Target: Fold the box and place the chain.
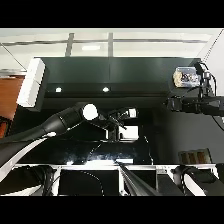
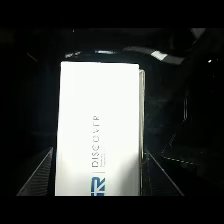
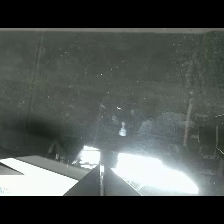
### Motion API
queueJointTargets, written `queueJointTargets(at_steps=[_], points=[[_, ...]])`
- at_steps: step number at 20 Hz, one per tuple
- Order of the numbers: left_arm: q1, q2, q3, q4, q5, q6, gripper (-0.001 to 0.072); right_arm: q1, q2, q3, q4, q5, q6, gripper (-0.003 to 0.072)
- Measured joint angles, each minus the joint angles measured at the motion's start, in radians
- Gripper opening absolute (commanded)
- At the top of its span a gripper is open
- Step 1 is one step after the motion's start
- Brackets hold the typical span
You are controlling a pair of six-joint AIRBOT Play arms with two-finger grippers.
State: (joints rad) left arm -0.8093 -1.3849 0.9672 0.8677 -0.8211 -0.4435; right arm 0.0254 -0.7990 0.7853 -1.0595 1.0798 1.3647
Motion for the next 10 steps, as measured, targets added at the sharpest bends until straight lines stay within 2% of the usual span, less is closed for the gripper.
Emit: queueJointTargets(at_steps=[10], points=[[-0.001,-0.015,0.000,0.032,-0.013,-0.034,0.0711,0.000,0.000,0.000,0.000,0.000,0.000,0.0037]])
